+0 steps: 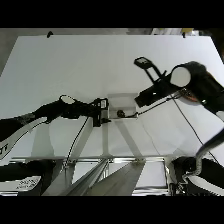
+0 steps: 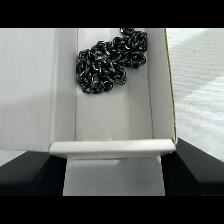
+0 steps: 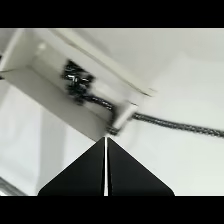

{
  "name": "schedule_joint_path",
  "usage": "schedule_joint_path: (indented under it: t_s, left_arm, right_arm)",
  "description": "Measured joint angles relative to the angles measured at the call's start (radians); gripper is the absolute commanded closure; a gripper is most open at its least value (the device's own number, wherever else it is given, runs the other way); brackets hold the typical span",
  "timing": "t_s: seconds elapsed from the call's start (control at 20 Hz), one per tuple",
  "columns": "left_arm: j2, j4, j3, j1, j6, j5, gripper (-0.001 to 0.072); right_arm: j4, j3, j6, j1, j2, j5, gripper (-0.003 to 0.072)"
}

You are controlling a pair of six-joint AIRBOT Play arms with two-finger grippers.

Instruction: Fold the box and place the chain.

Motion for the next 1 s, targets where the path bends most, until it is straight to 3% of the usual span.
schedule_joint_path:
  t_s: [0.15,0.25,0.3,0.55,0.7,1.0]
  left_arm:
    - [0.000,0.000,0.000,0.000,0.000,0.000,0.0698]
    - [0.000,0.000,0.000,0.000,0.000,0.000,0.0698]
    - [0.000,0.000,0.000,0.000,0.000,0.000,0.0698]
    - [0.000,0.000,0.000,0.000,0.000,0.000,0.0698]
    - [0.000,0.000,0.000,0.000,0.000,0.000,0.0698]
    - [0.000,0.000,0.000,0.000,0.000,0.000,0.0698]
  right_arm:
    - [-0.042,-0.012,0.005,-0.098,-0.001,0.005,0.0658]
    - [-0.063,-0.034,0.009,-0.133,-0.025,-0.009,0.0451]
    - [-0.069,-0.048,0.009,-0.144,-0.043,-0.023,0.0423]
    - [-0.102,-0.092,0.039,-0.166,-0.161,-0.060,0.0423]
    - [-0.114,-0.100,0.055,-0.170,-0.215,-0.071,0.0341]
    - [-0.120,-0.103,0.069,-0.171,-0.271,-0.101,0.0349]
